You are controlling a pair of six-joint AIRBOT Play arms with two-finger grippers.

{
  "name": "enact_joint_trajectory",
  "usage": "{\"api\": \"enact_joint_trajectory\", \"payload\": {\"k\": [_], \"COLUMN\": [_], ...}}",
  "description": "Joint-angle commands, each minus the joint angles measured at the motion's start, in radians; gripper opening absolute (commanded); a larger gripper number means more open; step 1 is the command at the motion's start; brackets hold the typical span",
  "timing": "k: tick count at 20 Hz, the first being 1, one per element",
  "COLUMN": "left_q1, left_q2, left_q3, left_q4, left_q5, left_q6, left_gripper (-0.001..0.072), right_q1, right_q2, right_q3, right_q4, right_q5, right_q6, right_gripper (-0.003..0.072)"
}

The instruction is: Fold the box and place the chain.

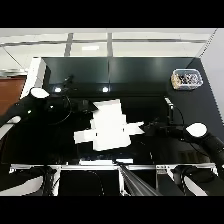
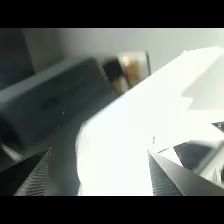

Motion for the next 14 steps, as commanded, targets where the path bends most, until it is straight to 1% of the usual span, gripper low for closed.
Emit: {"api": "enact_joint_trajectory", "payload": {"k": [1,4,5,7,8,9,10,11,13,14], "left_q1": [-0.001,-0.001,-0.001,-0.004,-0.006,-0.012,-0.020,-0.032,-0.061,-0.072], "left_q2": [-0.152,-0.210,-0.220,-0.227,-0.227,-0.227,-0.227,-0.227,-0.227,-0.227], "left_q3": [0.074,0.092,0.097,0.097,0.097,0.097,0.097,0.097,0.097,0.100], "left_q4": [-0.019,-0.001,0.010,0.010,0.012,0.027,0.050,0.064,0.069,0.069], "left_q5": [-0.183,-0.275,-0.302,-0.344,-0.373,-0.398,-0.402,-0.403,-0.384,-0.369], "left_q6": [0.103,0.196,0.229,0.317,0.380,0.433,0.452,0.474,0.521,0.538], "left_gripper": [0.0688,0.0681,0.0646,0.0569,0.0472,0.0444,0.0398,0.0387,0.0271,0.0229], "right_q1": [0.035,0.035,0.035,0.035,0.035,0.035,0.035,0.035,0.035,0.035], "right_q2": [-0.011,-0.011,-0.011,-0.012,-0.011,-0.011,-0.011,-0.011,-0.012,-0.011], "right_q3": [-0.008,-0.008,-0.008,-0.008,-0.008,-0.008,-0.008,-0.008,-0.008,-0.008], "right_q4": [0.014,0.014,0.014,0.013,0.013,0.013,0.013,0.013,0.012,0.012], "right_q5": [-0.024,-0.020,-0.020,-0.021,-0.022,-0.022,-0.022,-0.023,-0.026,-0.026], "right_q6": [-0.003,-0.002,-0.002,-0.003,-0.003,-0.003,-0.003,-0.003,-0.003,-0.003], "right_gripper": [0.0022,0.0022,0.0022,0.0022,0.0022,0.0022,0.0022,0.0022,0.0022,0.0022]}}
